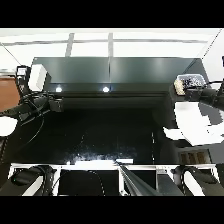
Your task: Fold the box and place the chain.
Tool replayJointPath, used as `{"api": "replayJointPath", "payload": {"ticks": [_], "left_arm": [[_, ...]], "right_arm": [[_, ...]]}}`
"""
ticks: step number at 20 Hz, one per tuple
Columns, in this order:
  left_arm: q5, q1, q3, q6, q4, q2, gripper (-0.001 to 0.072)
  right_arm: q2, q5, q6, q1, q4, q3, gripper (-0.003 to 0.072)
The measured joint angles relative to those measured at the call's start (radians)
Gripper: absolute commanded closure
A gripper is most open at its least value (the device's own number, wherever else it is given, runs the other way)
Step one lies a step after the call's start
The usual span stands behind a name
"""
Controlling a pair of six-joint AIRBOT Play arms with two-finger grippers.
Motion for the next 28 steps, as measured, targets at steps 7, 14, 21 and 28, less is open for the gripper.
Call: {"api": "replayJointPath", "payload": {"ticks": [7,14,21,28], "left_arm": [[0.141,0.0,0.0,-0.001,-0.077,-0.037,0.001],[0.129,0.0,0.0,-0.004,-0.134,-0.056,0.0011],[0.113,0.0,0.0,-0.004,-0.142,-0.058,0.0011],[0.112,0.0,0.0,-0.004,-0.142,-0.058,0.0012]], "right_arm": [[-0.082,-0.115,0.19,-0.054,-0.42,0.001,-0.0034],[-0.287,-0.11,0.525,-0.461,-0.753,0.101,-0.0034],[-0.605,0.263,0.074,-0.754,-0.324,0.321,-0.0032],[-0.74,0.425,-0.187,-0.78,-0.249,0.401,0.0206]]}}
